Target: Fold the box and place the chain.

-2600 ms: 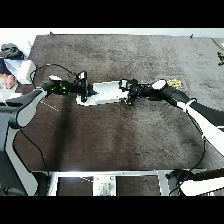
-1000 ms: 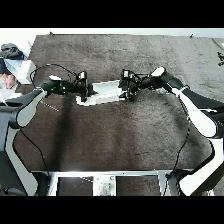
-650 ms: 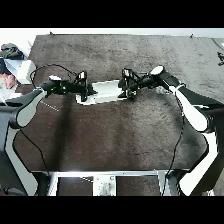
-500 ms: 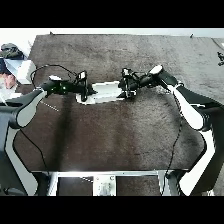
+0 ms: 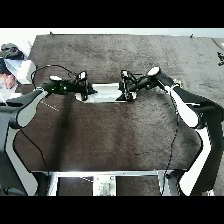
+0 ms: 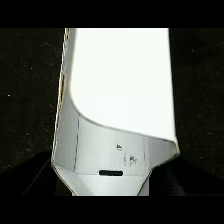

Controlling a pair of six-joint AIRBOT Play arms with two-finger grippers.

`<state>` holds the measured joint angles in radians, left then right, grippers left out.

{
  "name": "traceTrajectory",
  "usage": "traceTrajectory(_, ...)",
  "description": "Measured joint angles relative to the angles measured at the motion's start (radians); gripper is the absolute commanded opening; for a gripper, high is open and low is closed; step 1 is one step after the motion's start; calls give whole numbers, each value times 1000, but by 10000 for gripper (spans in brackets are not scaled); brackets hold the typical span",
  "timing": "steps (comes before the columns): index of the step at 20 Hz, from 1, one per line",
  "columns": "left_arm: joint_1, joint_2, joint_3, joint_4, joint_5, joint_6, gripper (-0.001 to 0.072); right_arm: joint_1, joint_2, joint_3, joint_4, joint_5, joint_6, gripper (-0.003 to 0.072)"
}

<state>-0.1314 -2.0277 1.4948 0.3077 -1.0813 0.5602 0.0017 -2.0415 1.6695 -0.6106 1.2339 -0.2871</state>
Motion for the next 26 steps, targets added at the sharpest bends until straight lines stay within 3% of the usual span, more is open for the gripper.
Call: traceTrajectory(26, 0, 0, 0, -19, 0, -3, 12, 23, -48, 20, -5, -37, 19, 667)
